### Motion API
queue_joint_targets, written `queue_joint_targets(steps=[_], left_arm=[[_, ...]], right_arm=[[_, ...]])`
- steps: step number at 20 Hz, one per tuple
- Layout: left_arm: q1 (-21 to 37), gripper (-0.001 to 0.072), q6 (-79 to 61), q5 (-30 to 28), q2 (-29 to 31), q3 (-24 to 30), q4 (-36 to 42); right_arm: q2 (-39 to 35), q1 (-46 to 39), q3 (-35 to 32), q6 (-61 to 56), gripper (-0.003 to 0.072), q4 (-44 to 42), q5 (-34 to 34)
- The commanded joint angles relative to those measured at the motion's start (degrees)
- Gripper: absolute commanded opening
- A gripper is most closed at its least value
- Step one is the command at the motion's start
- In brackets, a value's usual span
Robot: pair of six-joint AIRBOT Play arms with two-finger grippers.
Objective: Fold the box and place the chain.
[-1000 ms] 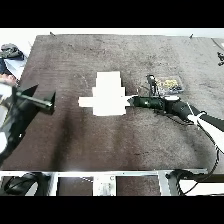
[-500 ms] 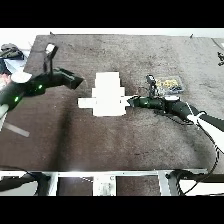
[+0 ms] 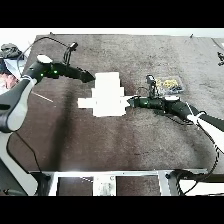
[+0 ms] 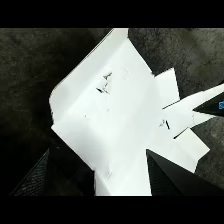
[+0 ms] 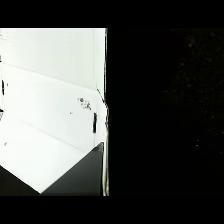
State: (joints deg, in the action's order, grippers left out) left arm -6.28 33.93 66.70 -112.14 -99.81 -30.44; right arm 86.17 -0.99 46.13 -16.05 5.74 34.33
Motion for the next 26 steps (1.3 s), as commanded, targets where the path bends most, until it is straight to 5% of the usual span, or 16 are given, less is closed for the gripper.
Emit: queue_joint_targets(steps=[1, 11, 14, 15, 17, 19, 20, 25, 26], left_arm=[[-0.8, 0.0651, 3.6, 4.0, -6.8, -7.3, -1.1], [-1.3, 0.0646, 1.6, 14.0, -13.1, -8.0, 4.2], [-1.3, 0.0574, 1.3, 15.3, -13.5, -8.0, 4.9], [-1.3, 0.0453, 0.9, 15.4, -13.5, -8.0, 4.9], [-1.3, 0.0345, 0.5, 15.4, -13.5, -8.0, 4.9], [-1.3, 0.0327, 0.4, 15.8, -13.5, -8.0, 4.9], [-1.3, 0.0189, 0.4, 16.2, -13.5, -8.0, 4.9], [-1.3, 0.0096, -0.1, 18.2, -13.5, -8.0, 4.9], [-1.3, 0.0013, -0.9, 18.8, -13.5, -8.0, 4.9]], right_arm=[[0.0, -0.1, 0.1, 0.0, -0.0015, 0.0, -0.3], [0.0, -0.2, 0.1, 0.0, -0.0015, 0.0, -0.3], [0.0, -0.2, 0.0, 0.0, -0.0015, 0.0, -0.2], [0.0, -0.1, 0.1, 0.0, -0.0014, 0.0, -0.2], [0.0, -0.2, 0.0, 0.0, -0.0014, 0.0, -0.2], [0.0, -0.1, 0.0, 0.0, -0.0014, 0.0, -0.2], [0.0, -0.1, 0.0, 0.0, -0.0014, 0.0, -0.1], [0.0, -0.1, 0.0, 0.0, -0.0014, 0.0, 0.4], [0.0, -0.1, 0.0, 0.0, -0.0013, 0.0, 0.4]])
